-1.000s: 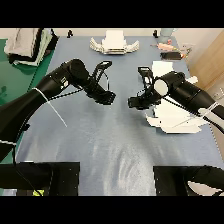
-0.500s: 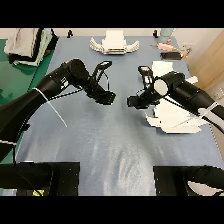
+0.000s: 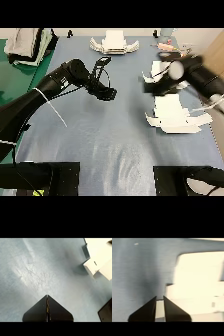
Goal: Fold the box.
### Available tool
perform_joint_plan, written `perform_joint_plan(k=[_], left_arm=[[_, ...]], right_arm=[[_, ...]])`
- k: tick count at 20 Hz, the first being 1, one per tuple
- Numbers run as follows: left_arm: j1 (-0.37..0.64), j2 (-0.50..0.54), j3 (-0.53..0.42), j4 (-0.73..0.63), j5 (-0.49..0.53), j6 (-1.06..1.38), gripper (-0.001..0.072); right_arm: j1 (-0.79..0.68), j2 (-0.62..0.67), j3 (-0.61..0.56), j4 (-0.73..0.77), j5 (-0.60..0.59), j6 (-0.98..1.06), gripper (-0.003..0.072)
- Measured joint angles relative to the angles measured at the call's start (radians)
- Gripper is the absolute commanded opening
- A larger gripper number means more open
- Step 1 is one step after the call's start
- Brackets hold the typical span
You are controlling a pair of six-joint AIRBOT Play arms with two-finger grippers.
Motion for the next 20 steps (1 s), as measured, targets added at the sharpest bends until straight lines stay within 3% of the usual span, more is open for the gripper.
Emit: perform_joint_plan(k=[1,2,5,6,7,8,12,18,19,20], left_arm=[[0.000,0.000,0.000,-0.002,0.010,0.000,0.0017],[0.000,0.000,0.000,-0.005,0.016,-0.004,0.0017],[0.000,0.000,0.000,-0.036,0.031,-0.008,0.0018],[0.000,0.000,0.000,-0.052,0.033,-0.009,0.0110],[0.000,0.000,0.000,-0.076,0.034,-0.009,0.0407],[0.000,0.000,0.000,-0.101,0.035,-0.011,0.0505],[0.000,0.000,0.000,-0.196,0.036,-0.014,0.0506],[0.015,0.000,0.000,-0.262,-0.004,-0.039,0.0508],[0.023,0.000,0.000,-0.266,-0.016,-0.045,0.0508],[0.034,0.000,0.000,-0.269,-0.031,-0.053,0.0508]], right_arm=[[-0.090,0.000,0.027,-0.046,0.064,-0.039,0.0256],[-0.192,0.000,0.045,-0.081,0.109,-0.072,0.0355],[-0.504,-0.024,0.073,-0.100,0.154,-0.164,0.0365],[-0.602,-0.040,0.078,-0.070,0.163,-0.210,0.0365],[-0.699,-0.063,0.081,-0.015,0.172,-0.272,0.0365],[-0.785,-0.091,0.084,0.044,0.187,-0.339,0.0365],[-1.001,-0.214,0.089,0.230,0.243,-0.550,0.0365],[-1.091,-0.370,0.092,0.420,0.269,-0.776,0.0363],[-1.097,-0.391,0.092,0.440,0.274,-0.803,0.0349],[-1.098,-0.413,0.092,0.464,0.284,-0.826,0.0254]])
